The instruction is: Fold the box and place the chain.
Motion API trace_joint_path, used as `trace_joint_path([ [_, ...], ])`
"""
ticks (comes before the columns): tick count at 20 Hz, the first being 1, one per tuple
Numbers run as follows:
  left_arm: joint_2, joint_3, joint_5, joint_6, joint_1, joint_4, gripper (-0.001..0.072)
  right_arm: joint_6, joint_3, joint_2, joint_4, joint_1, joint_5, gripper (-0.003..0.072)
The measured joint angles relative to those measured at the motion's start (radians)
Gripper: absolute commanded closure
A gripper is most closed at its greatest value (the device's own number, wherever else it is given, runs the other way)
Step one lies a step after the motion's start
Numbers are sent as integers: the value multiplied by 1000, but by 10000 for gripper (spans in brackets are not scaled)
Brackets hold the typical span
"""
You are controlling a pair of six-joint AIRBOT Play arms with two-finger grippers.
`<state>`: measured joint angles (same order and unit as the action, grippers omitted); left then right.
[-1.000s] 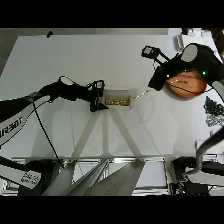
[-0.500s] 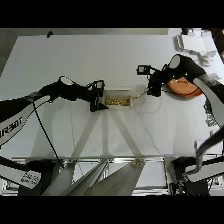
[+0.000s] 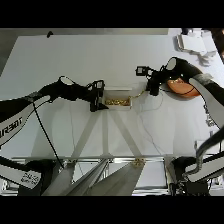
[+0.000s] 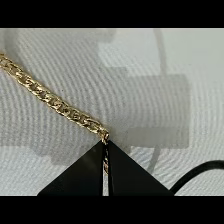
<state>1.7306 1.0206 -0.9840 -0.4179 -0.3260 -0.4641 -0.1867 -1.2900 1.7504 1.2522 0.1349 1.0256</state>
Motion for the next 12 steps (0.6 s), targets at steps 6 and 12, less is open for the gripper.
trace_joint_path([
  [6, 0, 0, 0, 0, 0, 0, 492, -55, 1, -111, -43, 2, 89, 675],
  [12, 0, 0, 0, 0, 0, 0, 492, -109, 1, -283, -168, 74, 236, 675],
])
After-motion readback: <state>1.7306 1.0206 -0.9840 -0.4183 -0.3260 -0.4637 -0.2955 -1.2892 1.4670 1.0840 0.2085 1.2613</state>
